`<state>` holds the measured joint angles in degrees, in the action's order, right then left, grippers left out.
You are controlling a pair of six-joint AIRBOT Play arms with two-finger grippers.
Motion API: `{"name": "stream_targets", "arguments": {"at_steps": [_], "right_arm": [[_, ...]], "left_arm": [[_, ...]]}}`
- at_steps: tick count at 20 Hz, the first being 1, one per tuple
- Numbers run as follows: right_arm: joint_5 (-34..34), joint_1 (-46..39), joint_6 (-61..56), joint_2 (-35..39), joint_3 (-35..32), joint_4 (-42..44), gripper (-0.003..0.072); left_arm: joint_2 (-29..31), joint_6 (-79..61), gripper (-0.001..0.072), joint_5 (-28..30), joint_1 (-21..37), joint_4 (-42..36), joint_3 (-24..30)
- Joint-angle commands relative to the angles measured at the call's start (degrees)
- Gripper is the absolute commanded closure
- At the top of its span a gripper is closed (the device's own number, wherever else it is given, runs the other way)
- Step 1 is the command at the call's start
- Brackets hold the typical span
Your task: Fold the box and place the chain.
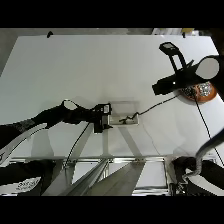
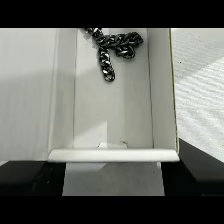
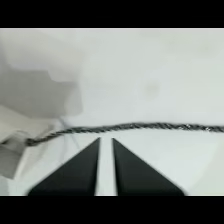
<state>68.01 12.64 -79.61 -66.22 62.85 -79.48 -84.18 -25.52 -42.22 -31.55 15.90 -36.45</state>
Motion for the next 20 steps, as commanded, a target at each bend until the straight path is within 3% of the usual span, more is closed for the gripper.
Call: {"name": "stream_targets", "arguments": {"at_steps": [1,8,20], "right_arm": [[1.6,-4.5,-1.2,-5.7,-1.1,-4.0,0.0374],[0.8,-4.9,-3.1,-17.3,-1.8,-4.3,0.0345],[-2.6,-4.9,-7.7,-23.0,-1.8,-4.5,0.0350]], "left_arm": [[0.0,0.0,0.0560,0.0,0.0,0.0,0.0],[0.0,0.0,0.0560,0.0,0.0,0.0,0.0],[0.0,0.0,0.0560,0.0,0.0,0.0,0.0]]}}
